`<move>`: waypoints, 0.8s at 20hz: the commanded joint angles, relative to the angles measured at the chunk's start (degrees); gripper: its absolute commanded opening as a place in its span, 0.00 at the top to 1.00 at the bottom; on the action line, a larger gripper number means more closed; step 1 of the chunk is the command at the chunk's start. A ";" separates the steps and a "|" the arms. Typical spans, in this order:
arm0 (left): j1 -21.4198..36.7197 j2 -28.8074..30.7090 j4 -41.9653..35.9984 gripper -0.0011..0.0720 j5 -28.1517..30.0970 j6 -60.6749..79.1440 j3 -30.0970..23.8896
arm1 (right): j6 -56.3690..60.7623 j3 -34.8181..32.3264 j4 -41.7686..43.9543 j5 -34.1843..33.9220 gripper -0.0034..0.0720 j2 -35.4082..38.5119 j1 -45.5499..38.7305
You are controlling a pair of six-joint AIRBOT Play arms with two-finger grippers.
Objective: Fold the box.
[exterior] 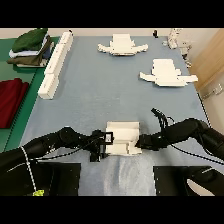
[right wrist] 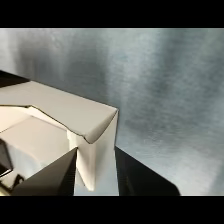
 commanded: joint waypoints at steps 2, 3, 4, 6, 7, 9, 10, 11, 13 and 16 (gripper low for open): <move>0.02 -0.02 0.04 0.41 0.00 0.00 -0.02 | 19.28 6.54 -15.91 2.16 0.45 -4.98 11.61; 0.02 -0.02 0.02 0.41 0.00 0.02 -0.02 | 22.27 8.02 -17.84 1.97 0.45 -6.54 13.79; 0.02 -0.02 0.04 0.41 0.00 0.02 -0.02 | 26.45 9.66 -20.81 1.29 0.45 -8.22 16.28; 0.02 -0.02 0.04 0.41 0.02 0.02 -0.02 | 34.38 13.14 -27.65 -2.19 0.45 -11.52 20.76; 0.02 -0.04 0.04 0.41 0.00 0.02 -0.02 | 37.29 14.82 -30.10 -4.70 0.45 -13.16 22.60; 0.02 -0.02 0.04 0.41 0.00 0.02 -0.02 | 41.77 17.92 -33.46 -8.31 0.45 -16.26 25.88; 0.02 -0.02 0.04 0.41 0.02 0.00 -0.02 | 43.87 19.12 -34.73 -9.31 0.45 -17.62 27.26; 0.02 -0.02 0.04 0.41 0.00 0.02 -0.02 | 45.44 19.91 -35.45 -9.94 0.45 -18.71 28.13; 0.02 -0.02 0.04 0.41 0.00 0.02 -0.02 | 47.39 20.74 -35.67 -10.25 0.45 -20.35 29.27; 0.02 -0.02 0.04 0.41 0.00 0.00 -0.02 | 48.61 20.76 -35.67 -10.27 0.46 -21.42 29.86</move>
